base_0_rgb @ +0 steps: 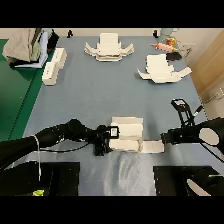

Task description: Fold the box.

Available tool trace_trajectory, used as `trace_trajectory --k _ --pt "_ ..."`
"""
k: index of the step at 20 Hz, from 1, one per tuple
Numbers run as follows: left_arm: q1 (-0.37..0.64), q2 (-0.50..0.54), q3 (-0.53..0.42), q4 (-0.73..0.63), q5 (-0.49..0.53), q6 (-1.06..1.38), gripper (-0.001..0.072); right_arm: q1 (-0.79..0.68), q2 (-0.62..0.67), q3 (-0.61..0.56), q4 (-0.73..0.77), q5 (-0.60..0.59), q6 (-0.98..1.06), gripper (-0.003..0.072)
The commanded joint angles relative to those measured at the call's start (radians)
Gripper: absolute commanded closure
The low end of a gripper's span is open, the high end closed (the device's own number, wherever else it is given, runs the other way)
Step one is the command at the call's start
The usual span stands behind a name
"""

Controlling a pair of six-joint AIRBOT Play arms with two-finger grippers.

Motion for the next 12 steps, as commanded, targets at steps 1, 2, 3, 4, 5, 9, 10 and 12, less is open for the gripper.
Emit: trace_trajectory --k 1,2,3,4,5,9,10,12 --pt "0.0 0.0 0.0 0.0 0.0 0.0 0.0193 -0.048 -0.042 -0.038 -0.022 0.037 0.182 0.068" --pt "0.0 0.0 0.0 0.0 0.0 0.0 0.0193 -0.05 -0.066 -0.068 0.024 0.024 0.174 0.068" --pt "0.0 0.0 0.0 0.0 0.0 0.0 0.0193 -0.049 -0.084 -0.095 0.081 -0.008 0.157 0.0681" --pt "0.0 0.0 0.0 0.0 0.0 0.0 0.0193 -0.049 -0.097 -0.125 0.154 -0.06 0.134 0.0681" --pt "0.0 0.0 0.0 0.0 0.0 0.0 0.0192 -0.049 -0.103 -0.146 0.221 -0.111 0.107 0.0681" --pt "0.0 0.0 0.0 0.0 0.0 0.0 0.0192 -0.048 -0.106 -0.167 0.377 -0.179 0.007 0.0681" --pt "0.0 0.0 0.0 0.0 0.0 0.0 0.0193 -0.047 -0.105 -0.167 0.414 -0.178 -0.019 0.0682" --pt "0.0 0.0 0.0 0.0 0.0 0.0 0.0193 -0.045 -0.105 -0.167 0.48 -0.178 -0.064 0.0682"
